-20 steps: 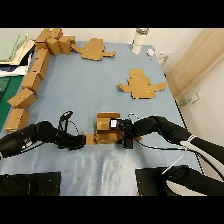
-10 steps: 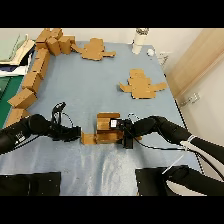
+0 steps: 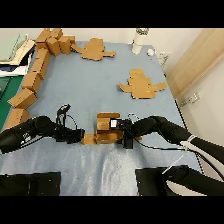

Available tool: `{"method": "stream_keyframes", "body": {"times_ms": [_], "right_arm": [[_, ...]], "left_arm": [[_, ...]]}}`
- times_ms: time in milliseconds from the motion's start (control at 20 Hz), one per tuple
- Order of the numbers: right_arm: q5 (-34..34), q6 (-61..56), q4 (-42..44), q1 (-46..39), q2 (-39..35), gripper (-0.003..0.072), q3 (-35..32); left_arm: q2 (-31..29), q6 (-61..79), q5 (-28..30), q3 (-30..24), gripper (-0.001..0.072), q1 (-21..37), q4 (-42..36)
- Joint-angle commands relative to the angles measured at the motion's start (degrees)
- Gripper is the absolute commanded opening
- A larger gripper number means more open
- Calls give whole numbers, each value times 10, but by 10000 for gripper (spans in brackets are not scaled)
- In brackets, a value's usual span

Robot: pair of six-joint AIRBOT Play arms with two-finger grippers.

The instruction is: Fold the box.

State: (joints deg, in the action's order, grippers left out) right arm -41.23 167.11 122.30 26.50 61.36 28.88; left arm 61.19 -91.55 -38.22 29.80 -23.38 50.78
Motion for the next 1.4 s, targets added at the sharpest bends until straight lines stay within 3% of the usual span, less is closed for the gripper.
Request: {"method": "stream_keyframes", "body": {"times_ms": [0,500,750,1100,1350], "right_arm": [[0,0,0,0,0,530,0],[0,0,0,0,0,530,0],[0,0,0,0,0,530,0],[0,0,0,0,0,530,0],[0,0,0,0,0,530,0]], "left_arm": [[5,1,1,0,13,-6,-10],[5,8,-1,11,13,-30,-24],[5,-30,-60,43,13,-10,55],[20,-45,-58,43,13,4,53],[48,-43,-51,49,13,-29,45]]}}
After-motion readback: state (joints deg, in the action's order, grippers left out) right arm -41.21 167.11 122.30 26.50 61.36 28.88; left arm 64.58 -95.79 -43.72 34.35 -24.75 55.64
